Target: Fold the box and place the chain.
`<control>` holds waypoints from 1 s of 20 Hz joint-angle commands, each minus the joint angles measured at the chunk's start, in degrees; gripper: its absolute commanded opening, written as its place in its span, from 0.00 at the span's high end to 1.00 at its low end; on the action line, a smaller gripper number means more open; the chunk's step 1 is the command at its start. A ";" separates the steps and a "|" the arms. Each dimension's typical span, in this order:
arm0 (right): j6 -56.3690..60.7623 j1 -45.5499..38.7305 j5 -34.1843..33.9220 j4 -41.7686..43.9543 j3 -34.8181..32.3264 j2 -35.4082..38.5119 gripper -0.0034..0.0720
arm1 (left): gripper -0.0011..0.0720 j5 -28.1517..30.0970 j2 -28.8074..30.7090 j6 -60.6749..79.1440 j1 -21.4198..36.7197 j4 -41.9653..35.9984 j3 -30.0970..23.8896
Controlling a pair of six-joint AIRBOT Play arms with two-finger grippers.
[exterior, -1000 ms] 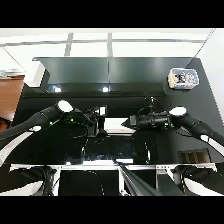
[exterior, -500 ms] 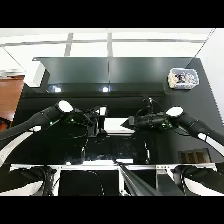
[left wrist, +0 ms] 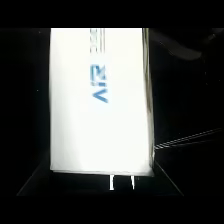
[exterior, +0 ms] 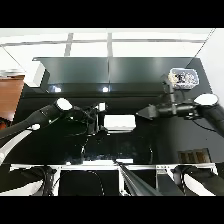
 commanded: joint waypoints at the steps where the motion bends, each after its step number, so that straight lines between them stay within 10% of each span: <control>1: 3.52 -7.45 5.42 -6.25 0.83 2.71 0.94 | 0.00 -5.97 0.90 -9.20 1.29 6.45 3.93; 4: 3.80 -8.48 7.80 -8.55 0.83 2.71 0.94 | 0.01 -13.60 2.14 -20.13 1.70 12.52 9.62; 12: 3.74 -8.59 0.33 -8.79 0.83 2.71 0.93 | 0.01 -5.29 -8.57 -22.18 -9.66 4.11 22.43; 20: 3.72 -18.29 -3.56 -16.17 0.83 2.71 0.94 | 0.01 -6.23 -12.85 -23.82 -11.06 4.92 23.58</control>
